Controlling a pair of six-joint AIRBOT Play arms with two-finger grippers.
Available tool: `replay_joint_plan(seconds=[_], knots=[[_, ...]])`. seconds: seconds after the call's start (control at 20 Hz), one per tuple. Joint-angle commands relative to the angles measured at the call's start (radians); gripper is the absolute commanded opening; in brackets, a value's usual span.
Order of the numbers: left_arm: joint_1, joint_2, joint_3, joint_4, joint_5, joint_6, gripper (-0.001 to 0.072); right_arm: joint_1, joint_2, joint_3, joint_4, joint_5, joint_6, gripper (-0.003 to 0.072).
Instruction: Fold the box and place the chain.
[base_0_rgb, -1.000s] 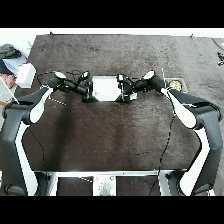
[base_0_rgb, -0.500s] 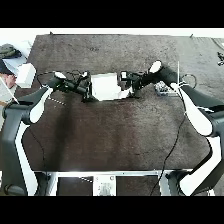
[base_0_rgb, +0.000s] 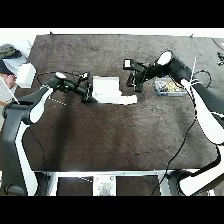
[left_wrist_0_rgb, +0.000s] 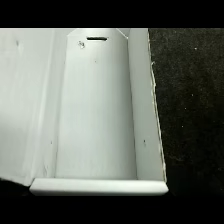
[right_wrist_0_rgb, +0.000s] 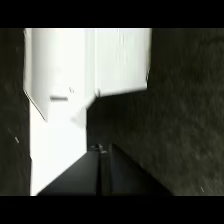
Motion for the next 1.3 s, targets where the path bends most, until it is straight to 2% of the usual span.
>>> replay_joint_plan(seconds=[0.0, 0.1, 0.25, 0.7, 1.05, 1.25], knots=[[0.000, 0.000, 0.000, 0.003, 0.011, -0.002, 0.0224, 0.000, 0.006, -0.016, 0.206, 0.034, 0.008, 0.0053], [0.000, -0.001, 0.000, 0.006, 0.019, -0.008, 0.0224, 0.001, 0.003, -0.040, 0.280, 0.029, 0.007, 0.0053], [0.000, -0.001, 0.002, -0.029, 0.150, -0.058, 0.0224, 0.003, -0.011, -0.072, 0.321, 0.008, 0.001, 0.0053], [0.000, 0.004, 0.001, 0.014, 0.140, -0.059, 0.0224, 0.005, -0.052, -0.077, 0.411, 0.000, -0.053, 0.0053], [0.000, 0.004, 0.001, 0.014, 0.141, -0.058, 0.0224, 0.005, -0.061, -0.077, 0.435, -0.148, -0.052, 0.0053], [0.000, 0.004, 0.001, 0.014, 0.142, -0.058, 0.0224, 0.005, -0.105, -0.077, 0.505, -0.256, -0.061, 0.0051]])
